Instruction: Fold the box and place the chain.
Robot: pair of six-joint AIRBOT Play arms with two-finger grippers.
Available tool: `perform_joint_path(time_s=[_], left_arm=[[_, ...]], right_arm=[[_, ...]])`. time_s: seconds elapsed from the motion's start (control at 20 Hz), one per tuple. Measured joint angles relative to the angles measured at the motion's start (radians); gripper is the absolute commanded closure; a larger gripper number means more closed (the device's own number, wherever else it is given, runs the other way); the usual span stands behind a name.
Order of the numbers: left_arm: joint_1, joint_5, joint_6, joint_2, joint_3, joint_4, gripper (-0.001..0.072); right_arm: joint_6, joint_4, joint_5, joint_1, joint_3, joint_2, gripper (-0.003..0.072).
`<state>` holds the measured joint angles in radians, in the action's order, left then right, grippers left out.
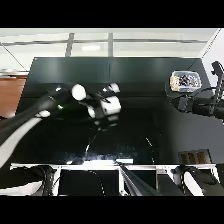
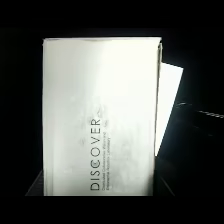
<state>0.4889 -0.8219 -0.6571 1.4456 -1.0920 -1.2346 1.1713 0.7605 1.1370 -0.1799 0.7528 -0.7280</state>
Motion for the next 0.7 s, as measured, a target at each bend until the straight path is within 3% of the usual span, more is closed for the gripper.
perform_joint_path(time_s=[0.2, 0.3, 0.5, 0.7], left_arm=[[-0.331, 0.109, -0.134, 0.006, -0.054, -0.049, 0.0322], [-0.481, 0.158, -0.188, 0.057, -0.13, -0.056, 0.0322], [-0.7, 0.144, -0.29, 0.242, -0.384, -0.061, 0.0321], [-0.811, 0.094, -0.369, 0.433, -0.63, -0.069, 0.0311]], right_arm=[[0.008, -0.004, 0.0, 0.001, 0.0, 0.0, 0.0675], [0.012, -0.006, -0.008, 0.007, 0.0, 0.0, 0.0675], [0.021, -0.008, -0.048, 0.032, 0.0, 0.0, 0.0675], [0.027, -0.002, -0.076, 0.046, 0.0, 0.0, 0.0675]])
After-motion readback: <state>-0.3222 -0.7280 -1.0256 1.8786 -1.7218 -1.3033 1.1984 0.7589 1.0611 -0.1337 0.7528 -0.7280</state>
